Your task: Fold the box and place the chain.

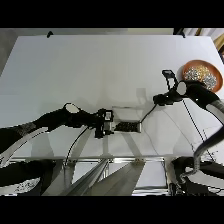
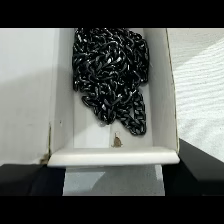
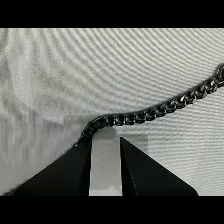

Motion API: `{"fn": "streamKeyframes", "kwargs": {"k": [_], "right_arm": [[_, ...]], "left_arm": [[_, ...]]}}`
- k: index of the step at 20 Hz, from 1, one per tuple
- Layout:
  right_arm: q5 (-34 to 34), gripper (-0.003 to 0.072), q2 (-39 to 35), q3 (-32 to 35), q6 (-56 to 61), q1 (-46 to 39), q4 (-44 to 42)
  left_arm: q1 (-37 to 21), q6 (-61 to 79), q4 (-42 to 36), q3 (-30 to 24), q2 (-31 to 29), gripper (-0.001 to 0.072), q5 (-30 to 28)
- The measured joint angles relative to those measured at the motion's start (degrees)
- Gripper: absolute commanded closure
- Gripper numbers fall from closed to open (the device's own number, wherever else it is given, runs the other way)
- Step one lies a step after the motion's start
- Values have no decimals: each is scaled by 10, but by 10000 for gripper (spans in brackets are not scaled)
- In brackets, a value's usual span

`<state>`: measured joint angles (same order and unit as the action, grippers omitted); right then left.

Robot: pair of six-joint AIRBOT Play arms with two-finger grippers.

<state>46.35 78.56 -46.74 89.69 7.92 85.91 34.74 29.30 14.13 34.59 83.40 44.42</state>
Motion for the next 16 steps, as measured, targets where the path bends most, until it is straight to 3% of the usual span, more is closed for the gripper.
{"fn": "streamKeyframes", "kwargs": {"k": [16], "right_arm": [[21, 517, -46, -1, 0, 13, -18]], "left_arm": [[0, 0, 0, 0, 0, 436, 0]]}}
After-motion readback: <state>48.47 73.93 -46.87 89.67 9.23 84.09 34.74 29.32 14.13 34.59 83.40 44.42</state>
